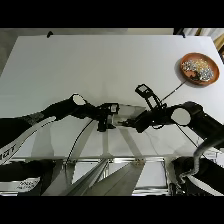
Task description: Fold the box and place the chain.
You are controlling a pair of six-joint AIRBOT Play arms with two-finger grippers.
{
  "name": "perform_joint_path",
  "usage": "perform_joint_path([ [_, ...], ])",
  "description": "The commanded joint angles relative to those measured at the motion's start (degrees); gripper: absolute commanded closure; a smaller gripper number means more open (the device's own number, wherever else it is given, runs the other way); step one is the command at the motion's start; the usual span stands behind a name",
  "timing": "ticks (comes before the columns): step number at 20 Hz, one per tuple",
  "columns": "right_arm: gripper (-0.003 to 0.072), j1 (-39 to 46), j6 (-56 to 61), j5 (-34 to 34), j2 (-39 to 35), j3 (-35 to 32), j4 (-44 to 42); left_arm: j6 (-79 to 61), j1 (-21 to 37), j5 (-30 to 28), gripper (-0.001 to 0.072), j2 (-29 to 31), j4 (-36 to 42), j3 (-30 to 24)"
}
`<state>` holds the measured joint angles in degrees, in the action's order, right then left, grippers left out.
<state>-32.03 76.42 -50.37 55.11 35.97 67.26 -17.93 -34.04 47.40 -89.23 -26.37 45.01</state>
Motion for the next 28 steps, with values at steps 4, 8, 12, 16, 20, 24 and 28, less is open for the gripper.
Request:
perform_joint_path([
  [4, 0.0575, -0.04, 0.02, 1.68, 3.08, -1.16, -0.28, -0.02, 0.0, 0.0, 0.0437, 0.02, -0.02, -0.02],
  [8, 0.0566, -0.04, 0.28, 0.5, -2.43, -1.14, 0.02, -0.02, 0.0, 0.0, 0.0437, 0.02, -0.02, -0.02],
  [12, 0.0565, 0.02, 5.77, -1.79, -12.55, -1.14, 8.33, -0.02, 0.0, 0.0, 0.0437, 0.02, -0.02, -0.02],
  [16, 0.0454, 0.02, 19.82, -5.01, -20.52, -1.14, 25.27, -0.02, 0.0, 0.0, 0.0437, 0.02, -0.02, -0.02],
  [20, 0.0437, 0.02, 25.16, -10.99, -19.89, -1.16, 31.69, -0.02, 0.0, -0.02, 0.0437, 0.02, -0.02, -0.02],
  [24, 0.0413, 0.96, 25.42, -8.61, -14.91, -1.16, 38.86, -0.02, 0.0, 0.0, 0.0437, 0.02, -0.02, -0.02],
  [28, 0.0413, 12.02, 25.27, -4.0, -6.36, -1.14, 38.77, -0.02, 0.0, 0.0, 0.0437, 0.02, -0.02, -0.02],
])
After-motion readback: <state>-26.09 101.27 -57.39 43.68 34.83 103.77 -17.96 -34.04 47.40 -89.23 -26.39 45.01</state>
